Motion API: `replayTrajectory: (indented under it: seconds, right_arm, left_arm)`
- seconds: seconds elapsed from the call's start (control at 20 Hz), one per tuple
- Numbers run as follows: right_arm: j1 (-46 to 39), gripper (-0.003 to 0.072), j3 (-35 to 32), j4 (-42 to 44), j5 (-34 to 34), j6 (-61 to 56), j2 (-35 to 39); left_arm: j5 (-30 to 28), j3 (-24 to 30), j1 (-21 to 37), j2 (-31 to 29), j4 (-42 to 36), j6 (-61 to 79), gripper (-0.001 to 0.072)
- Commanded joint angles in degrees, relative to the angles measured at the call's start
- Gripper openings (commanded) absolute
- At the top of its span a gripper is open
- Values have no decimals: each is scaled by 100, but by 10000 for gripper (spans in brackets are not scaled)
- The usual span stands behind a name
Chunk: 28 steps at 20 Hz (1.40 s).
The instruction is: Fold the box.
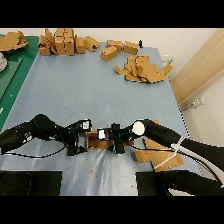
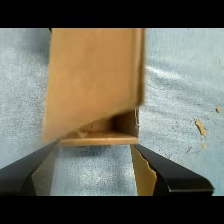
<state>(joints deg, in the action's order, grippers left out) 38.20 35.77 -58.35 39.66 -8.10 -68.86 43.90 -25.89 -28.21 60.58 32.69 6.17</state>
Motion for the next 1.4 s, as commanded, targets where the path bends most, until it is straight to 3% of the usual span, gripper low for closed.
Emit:
replayTrajectory:
  seconds: [0.0,0.5,1.25,1.3,1.35]
  right_arm:
    - [-2,580,0,2,-31,-2,0]
    - [-2,580,0,2,-28,-2,0]
    - [-2,580,0,2,-26,-2,0]
    - [-2,580,0,2,-26,-2,0]
    - [-2,580,-2,2,-26,-2,0]
  left_arm:
    - [-225,0,-234,162,-37,-2,699]
    - [-1036,-2,-503,455,-315,0,699]
    - [-1095,-2,-503,457,-313,50,695]
    - [-1088,-2,-503,455,-310,48,554]
    - [-1088,-2,-503,455,-310,48,461]
